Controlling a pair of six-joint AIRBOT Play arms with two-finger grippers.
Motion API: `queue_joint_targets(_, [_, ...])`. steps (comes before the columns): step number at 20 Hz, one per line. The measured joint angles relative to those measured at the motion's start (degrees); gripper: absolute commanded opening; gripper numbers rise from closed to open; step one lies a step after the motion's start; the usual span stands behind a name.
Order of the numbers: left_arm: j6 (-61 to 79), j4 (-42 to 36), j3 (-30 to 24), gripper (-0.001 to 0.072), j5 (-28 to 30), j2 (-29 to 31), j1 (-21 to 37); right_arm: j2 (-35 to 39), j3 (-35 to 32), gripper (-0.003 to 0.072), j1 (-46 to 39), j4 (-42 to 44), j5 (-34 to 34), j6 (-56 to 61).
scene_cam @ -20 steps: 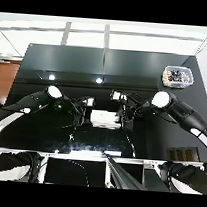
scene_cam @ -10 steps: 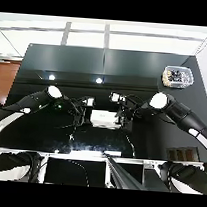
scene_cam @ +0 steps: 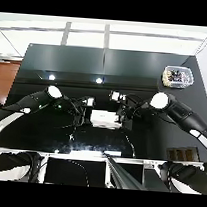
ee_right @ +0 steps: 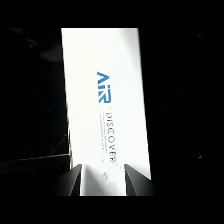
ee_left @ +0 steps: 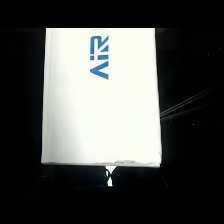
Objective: Fold the box and place the chain.
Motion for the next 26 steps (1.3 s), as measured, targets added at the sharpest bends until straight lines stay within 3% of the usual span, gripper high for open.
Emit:
queue_joint_targets(2, [0.0,0.0,0.0,0.0353,0.0,0.0,0.0,1.7,0.3,0.0282,-0.1,0.3,0.7,2.9])
queue_joint_targets(3, [0.0,0.0,0.0,0.0353,0.0,0.0,0.0,2.5,0.4,0.0091,-0.3,0.7,0.9,5.0])
queue_joint_targets(4, [0.0,0.0,0.0,0.0353,0.0,0.0,0.0,3.1,0.5,0.0013,-0.8,1.0,1.1,8.3])
queue_joint_targets(8, [0.0,0.0,0.0,0.0353,0.0,0.0,0.0,4.2,-1.0,0.0012,-2.7,3.6,2.2,24.5])
queue_joint_targets(11, [0.0,0.0,0.0,0.0353,0.0,0.0,0.0,2.6,-2.9,0.0013,-3.1,11.2,1.9,31.0])
queue_joint_targets(17, [0.0,0.0,0.0,0.0353,0.0,0.0,0.0,-3.6,-4.1,0.0012,-3.3,22.9,-0.4,35.8])
queue_joint_targets(26, [0.1,0.0,0.0,0.0353,0.0,0.0,0.0,-9.0,-4.3,0.0012,-2.3,22.8,-1.6,38.6])
